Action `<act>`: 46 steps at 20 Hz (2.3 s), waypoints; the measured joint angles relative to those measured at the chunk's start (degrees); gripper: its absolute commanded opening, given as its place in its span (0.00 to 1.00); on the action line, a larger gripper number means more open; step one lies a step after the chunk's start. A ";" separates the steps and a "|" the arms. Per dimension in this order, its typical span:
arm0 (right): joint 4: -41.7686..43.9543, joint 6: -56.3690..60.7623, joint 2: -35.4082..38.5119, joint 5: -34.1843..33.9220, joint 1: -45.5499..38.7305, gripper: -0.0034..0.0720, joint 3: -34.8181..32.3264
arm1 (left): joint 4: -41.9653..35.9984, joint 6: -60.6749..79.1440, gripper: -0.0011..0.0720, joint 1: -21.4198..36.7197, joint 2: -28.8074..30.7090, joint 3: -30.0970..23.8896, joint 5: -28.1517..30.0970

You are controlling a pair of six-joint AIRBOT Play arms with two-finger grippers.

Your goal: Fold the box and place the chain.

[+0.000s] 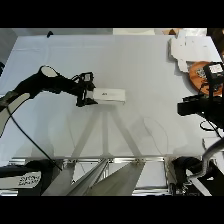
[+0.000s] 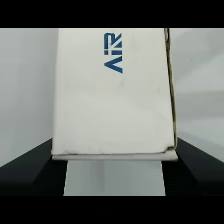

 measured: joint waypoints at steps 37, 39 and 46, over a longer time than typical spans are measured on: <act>0.02 0.00 0.00 -0.02 0.00 0.06 0.00 | 26.60 -71.36 0.04 26.77 -5.07 0.00 29.46; 0.02 0.00 0.02 0.00 0.00 0.06 -0.02 | 28.30 -71.19 0.08 26.77 -6.86 0.00 29.70; 0.02 -0.02 0.00 0.00 0.00 0.06 0.00 | 31.95 -70.99 0.99 26.82 -8.22 0.02 28.74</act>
